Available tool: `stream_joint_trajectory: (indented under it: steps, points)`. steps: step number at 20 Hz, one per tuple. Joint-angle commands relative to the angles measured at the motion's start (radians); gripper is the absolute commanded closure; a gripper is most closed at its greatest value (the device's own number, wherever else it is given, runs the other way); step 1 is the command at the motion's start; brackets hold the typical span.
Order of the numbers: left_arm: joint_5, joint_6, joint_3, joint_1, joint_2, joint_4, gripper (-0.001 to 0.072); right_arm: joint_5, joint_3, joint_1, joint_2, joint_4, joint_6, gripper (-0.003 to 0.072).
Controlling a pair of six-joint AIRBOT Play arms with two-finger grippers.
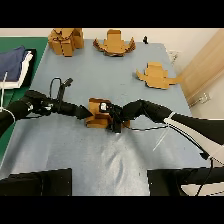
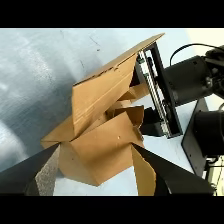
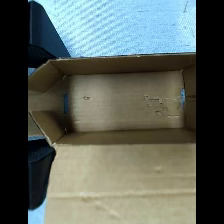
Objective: Fold the box.
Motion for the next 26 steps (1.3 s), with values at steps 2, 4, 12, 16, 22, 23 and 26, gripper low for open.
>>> stream_joint_trajectory:
  steps: [2, 4, 12, 16, 22, 23, 26]
  points:
    - [0.060, -0.042, 0.011, -0.057, 0.002, 0.011, 0.0037, 0.001, 0.000, 0.000, 0.000, 0.000, 0.000, 0.0276]
    - [0.071, -0.169, 0.029, -0.057, 0.013, 0.108, 0.0038, 0.001, 0.000, 0.000, 0.000, 0.000, 0.000, 0.0276]
    - [0.158, -0.660, 0.083, -0.162, 0.105, 0.429, 0.0051, 0.006, 0.000, 0.000, -0.001, 0.000, 0.000, 0.0276]
    - [0.214, -0.687, 0.083, -0.222, 0.105, 0.427, 0.0075, 0.005, 0.000, 0.000, 0.000, 0.000, 0.000, 0.0276]
    - [0.224, -0.789, 0.083, -0.229, 0.105, 0.477, 0.0332, 0.006, 0.000, 0.000, 0.000, 0.000, 0.000, 0.0276]
    - [0.232, -0.816, 0.083, -0.237, 0.105, 0.504, 0.0332, 0.006, 0.000, 0.000, 0.000, 0.000, 0.000, 0.0276]
    - [0.239, -0.884, 0.084, -0.293, 0.105, 0.590, 0.0332, 0.009, 0.000, 0.000, 0.000, 0.000, 0.000, 0.0276]
